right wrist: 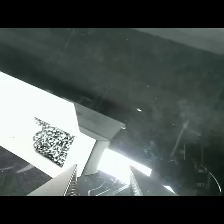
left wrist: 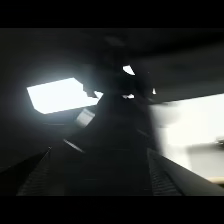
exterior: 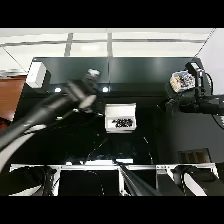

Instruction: Fold the box and place the chain.

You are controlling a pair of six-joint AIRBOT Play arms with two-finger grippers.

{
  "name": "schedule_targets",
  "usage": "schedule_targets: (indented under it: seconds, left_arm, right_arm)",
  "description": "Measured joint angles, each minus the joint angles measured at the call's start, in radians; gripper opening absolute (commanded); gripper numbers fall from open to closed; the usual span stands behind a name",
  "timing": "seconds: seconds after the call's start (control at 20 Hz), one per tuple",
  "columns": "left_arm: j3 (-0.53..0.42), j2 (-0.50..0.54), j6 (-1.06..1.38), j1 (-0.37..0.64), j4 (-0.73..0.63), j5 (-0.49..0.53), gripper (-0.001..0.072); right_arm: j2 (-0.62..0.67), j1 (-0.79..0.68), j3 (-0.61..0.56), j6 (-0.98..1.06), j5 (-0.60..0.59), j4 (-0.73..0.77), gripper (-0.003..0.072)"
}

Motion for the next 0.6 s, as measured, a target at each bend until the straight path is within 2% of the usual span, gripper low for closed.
schedule_targets:
  seconds: [0.15,0.25,0.35,0.45,0.6]
  left_arm:
    - [-0.131,0.137,0.031,0.166,0.040,-0.015,0.0697]
    - [-0.252,0.199,0.116,0.318,-0.078,0.058,0.0697]
    - [-0.374,0.224,0.326,0.455,-0.326,0.169,0.0696]
    - [-0.470,0.225,0.657,0.552,-0.603,0.254,0.0698]
    - [-0.550,0.202,1.204,0.589,-0.912,0.299,0.0718]
  right_arm:
    - [0.000,0.000,0.000,0.001,-0.008,-0.014,0.0367]
    - [0.000,0.000,0.000,0.001,-0.011,-0.019,0.0367]
    - [0.000,0.000,0.000,0.001,-0.015,-0.021,0.0367]
    - [0.000,0.000,0.000,0.001,-0.016,-0.024,0.0367]
    - [-0.001,0.000,0.000,0.001,-0.022,-0.026,0.0367]
